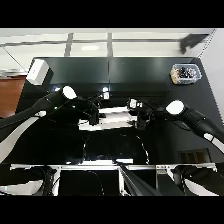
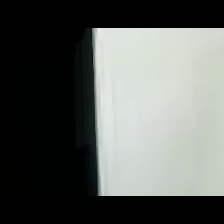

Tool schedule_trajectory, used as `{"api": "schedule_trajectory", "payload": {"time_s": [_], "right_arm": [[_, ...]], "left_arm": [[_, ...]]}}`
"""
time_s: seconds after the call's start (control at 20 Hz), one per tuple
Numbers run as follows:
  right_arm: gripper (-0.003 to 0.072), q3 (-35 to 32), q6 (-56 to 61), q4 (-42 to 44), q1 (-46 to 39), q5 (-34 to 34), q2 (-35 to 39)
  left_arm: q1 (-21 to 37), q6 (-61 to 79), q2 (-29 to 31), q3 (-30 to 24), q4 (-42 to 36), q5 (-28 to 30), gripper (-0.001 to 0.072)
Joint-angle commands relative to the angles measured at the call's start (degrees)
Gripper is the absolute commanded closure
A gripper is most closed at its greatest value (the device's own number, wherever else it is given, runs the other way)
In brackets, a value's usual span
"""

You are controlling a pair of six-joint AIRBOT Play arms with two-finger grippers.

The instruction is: Fold the box and place the chain.

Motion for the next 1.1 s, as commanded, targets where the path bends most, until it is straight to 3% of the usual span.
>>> {"api": "schedule_trajectory", "payload": {"time_s": [0.0,0.55,1.05], "right_arm": [[0.0020,0.0,-9.5,8.7,-0.6,5.4,-3.1],[0.0020,0.0,-12.5,5.0,-0.4,4.4,-10.3],[0.0028,0.7,-7.4,0.4,1.2,1.5,-11.1]], "left_arm": [[0.0,0.0,0.0,0.5,0.0,0.2,0.0682],[0.0,1.7,-0.2,0.8,2.1,0.4,0.0682],[0.0,1.7,-0.2,0.8,1.9,0.2,0.0682]]}}
